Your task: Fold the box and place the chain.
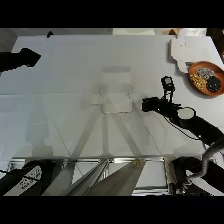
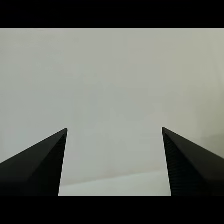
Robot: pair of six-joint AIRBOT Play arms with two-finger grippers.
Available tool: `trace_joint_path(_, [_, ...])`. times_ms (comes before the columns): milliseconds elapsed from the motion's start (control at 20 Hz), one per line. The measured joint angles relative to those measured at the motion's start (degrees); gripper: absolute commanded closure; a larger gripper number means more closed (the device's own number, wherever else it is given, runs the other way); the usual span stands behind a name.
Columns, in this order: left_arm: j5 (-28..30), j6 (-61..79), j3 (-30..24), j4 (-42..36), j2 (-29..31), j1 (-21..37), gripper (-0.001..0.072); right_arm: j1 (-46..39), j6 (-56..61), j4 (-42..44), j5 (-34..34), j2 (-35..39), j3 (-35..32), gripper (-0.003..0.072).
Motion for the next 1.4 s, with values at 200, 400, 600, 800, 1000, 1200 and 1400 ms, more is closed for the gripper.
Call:
trace_joint_path(200, [-0.8, 0.1, 0.0, -1.0, 0.0, 0.0, 0.0071, 0.0, 0.0, 0.0, 0.0, 0.0, 0.0, 0.0674])
trace_joint_path(400, [-5.1, 3.4, 0.0, -0.3, -0.8, -0.5, 0.0071, 0.0, 0.0, 0.0, 0.0, 0.0, 0.0, 0.0674])
trace_joint_path(600, [-7.7, 8.4, 0.0, 3.4, -2.2, -3.9, 0.0068, 0.0, 0.0, 0.0, 0.0, 0.0, 0.0, 0.0674])
trace_joint_path(800, [-9.0, 12.7, 0.6, 4.8, -6.4, -11.1, 0.0052, 0.0, 0.0, 0.0, 0.0, 0.0, 0.0, 0.0674])
trace_joint_path(1000, [-14.7, 14.8, 6.0, 2.5, -15.6, -16.5, -0.0001, 0.0, 0.0, 0.0, 0.0, 0.0, 0.0, 0.0674])
trace_joint_path(1200, [-22.2, 18.0, 15.4, -3.5, -26.6, -18.3, -0.0001, 0.0, 0.0, 0.0, 0.0, 0.0, 0.0, 0.0674])
trace_joint_path(1400, [-26.5, 21.5, 24.0, -10.1, -36.7, -18.8, -0.0001, 0.0, 0.0, 0.0, 0.0, 0.0, 0.0, 0.0674])
